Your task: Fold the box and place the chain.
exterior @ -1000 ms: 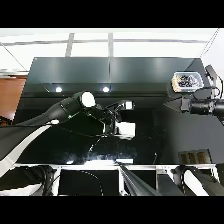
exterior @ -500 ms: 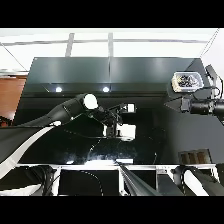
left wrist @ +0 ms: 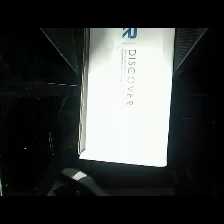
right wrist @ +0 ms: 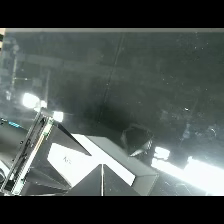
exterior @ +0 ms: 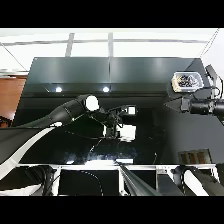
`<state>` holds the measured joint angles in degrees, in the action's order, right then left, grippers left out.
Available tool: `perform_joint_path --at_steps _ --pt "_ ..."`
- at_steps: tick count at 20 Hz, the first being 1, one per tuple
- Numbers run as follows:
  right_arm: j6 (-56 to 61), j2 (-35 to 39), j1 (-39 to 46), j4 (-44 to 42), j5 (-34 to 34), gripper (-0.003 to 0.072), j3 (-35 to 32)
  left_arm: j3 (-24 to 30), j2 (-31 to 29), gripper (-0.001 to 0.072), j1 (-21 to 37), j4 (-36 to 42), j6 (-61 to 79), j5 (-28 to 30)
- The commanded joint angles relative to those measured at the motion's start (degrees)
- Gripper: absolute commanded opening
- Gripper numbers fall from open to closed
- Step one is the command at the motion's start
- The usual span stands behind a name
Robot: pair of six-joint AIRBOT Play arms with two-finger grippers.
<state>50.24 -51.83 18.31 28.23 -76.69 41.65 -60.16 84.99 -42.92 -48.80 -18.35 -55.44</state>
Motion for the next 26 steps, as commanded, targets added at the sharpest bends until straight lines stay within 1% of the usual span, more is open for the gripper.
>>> perform_joint_path --at_steps 1,7,9,11,12,13,14,15,16,17,19,21,22,23,26 --pt "0.0 0.0 0.0 0.0 0.0 0.0012 0.0 0.0 0.5 0.0715 -0.9 -2.3 0.2 1.8" --pt "0.0 0.0 0.0 0.0 0.4 0.0012 0.0 0.0 3.3 0.0714 -4.6 -4.2 1.6 7.4" --pt "0.0 0.0 0.0 0.0 0.4 0.0012 0.0 0.0 4.1 0.0712 -4.8 -6.5 1.4 7.4" --pt "0.0 0.0 0.0 0.0 0.4 0.0012 0.0 0.0 4.3 0.0709 -4.9 -6.8 1.3 7.3" --pt "0.0 0.0 0.0 0.0 0.4 0.0012 0.0 -0.1 4.3 0.0663 -4.9 -6.7 1.3 7.4" --pt "0.0 0.0 0.0 0.0 0.4 0.0012 0.0 -0.3 4.2 0.05 -4.7 -6.7 1.3 7.2" --pt "0.0 0.0 0.0 0.0 0.4 0.0012 0.0 -0.9 4.1 0.0383 -4.4 -6.8 1.0 6.5" --pt "0.0 0.0 0.0 0.0 0.4 0.0012 0.0 -1.7 3.8 0.034 -3.7 -6.9 -0.8 5.7" --pt "0.1 0.0 0.0 0.0 0.4 0.0012 0.0 -2.8 3.5 0.0339 -2.6 -8.0 -4.1 4.3" --pt "0.1 0.0 0.0 0.0 0.4 0.0012 0.0 -4.2 3.3 0.034 -1.0 -10.3 -7.8 2.3" --pt "0.1 0.0 0.0 0.0 0.4 0.0012 0.0 -7.1 3.1 0.0339 3.9 -18.6 -16.3 -2.2" --pt "0.1 0.0 0.0 0.0 0.4 0.0012 0.0 -9.9 3.1 0.034 10.9 -28.0 -23.2 -5.3" --pt "0.1 0.0 0.0 0.0 0.4 0.0012 0.0 -11.3 3.1 0.034 15.3 -32.2 -25.9 -5.2" --pt "0.1 0.0 0.0 -0.1 0.4 0.0012 0.0 -12.5 3.2 0.034 19.9 -34.6 -28.6 -4.3" --pt "0.1 0.0 0.0 -0.1 0.7 0.0012 0.0 -17.6 4.9 0.034 35.2 -34.5 -41.5 3.3"
